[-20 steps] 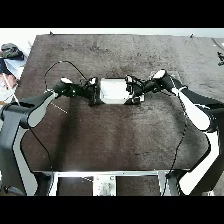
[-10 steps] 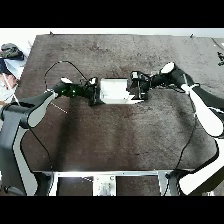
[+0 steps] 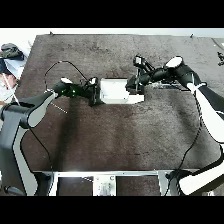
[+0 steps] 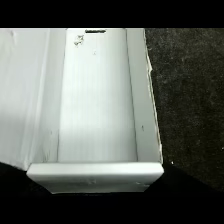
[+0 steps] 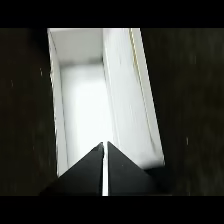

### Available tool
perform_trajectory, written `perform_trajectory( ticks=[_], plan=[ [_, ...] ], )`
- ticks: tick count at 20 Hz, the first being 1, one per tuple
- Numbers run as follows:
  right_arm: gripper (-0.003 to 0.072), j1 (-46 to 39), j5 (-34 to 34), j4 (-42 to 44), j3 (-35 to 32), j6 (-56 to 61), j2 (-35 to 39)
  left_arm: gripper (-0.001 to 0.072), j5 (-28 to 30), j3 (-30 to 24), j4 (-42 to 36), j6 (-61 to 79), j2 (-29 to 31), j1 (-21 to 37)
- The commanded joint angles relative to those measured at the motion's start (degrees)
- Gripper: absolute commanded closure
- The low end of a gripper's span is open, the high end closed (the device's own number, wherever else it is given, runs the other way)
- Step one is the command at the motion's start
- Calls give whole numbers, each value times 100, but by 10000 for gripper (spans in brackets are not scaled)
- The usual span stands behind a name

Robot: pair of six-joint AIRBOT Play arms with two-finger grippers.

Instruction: Fold the box and place the chain.

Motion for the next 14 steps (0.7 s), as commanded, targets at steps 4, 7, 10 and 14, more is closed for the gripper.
perform_trajectory(
  ticks=[4, 7, 10, 14],
  plan=[
    [648, 188, -1224, 197, 0, 66, -437, 504, 2, 2, -2, 2, 0, -2],
    [648, 188, -1541, 201, 0, 66, -605, 504, 2, 2, 0, 0, 0, -2],
    [647, 188, -1766, 199, 0, 68, -776, 504, 2, 2, 0, 2, 0, -2],
    [648, 190, -1676, 197, 0, 66, -914, 504, 2, 2, 0, 2, 0, -2]
  ],
)
